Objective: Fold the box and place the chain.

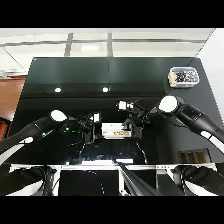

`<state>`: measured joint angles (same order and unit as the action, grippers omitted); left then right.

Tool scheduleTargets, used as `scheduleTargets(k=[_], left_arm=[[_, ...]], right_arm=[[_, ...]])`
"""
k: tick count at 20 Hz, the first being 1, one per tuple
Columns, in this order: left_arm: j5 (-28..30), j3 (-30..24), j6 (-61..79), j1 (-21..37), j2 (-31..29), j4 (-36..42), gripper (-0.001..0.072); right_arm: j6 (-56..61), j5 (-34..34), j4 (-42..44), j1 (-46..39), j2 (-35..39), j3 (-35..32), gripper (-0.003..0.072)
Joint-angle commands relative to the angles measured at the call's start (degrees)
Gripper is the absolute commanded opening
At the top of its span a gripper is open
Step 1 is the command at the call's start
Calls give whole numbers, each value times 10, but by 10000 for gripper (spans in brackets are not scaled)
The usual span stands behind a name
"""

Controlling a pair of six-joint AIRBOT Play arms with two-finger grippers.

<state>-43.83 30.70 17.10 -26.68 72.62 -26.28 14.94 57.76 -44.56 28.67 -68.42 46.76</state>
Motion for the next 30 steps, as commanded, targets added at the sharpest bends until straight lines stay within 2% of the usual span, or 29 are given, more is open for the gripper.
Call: scheduleTargets(k=[1,13,14,19,25,28,30], left_arm=[[0,0,0,0,0,0,350],[0,0,0,0,0,0,350],[0,0,0,0,0,0,350],[0,0,0,0,0,0,350],[0,0,0,0,0,0,350],[0,0,0,0,0,0,350],[0,0,0,0,0,0,350]], right_arm=[[0,3,-5,1,0,0,224],[8,22,-5,1,0,0,224],[9,22,-5,1,0,0,275],[17,20,-5,1,-1,-1,271],[24,-6,-21,21,1,-17,271],[142,30,-23,-4,24,16,268],[253,105,-26,-48,34,23,83]])
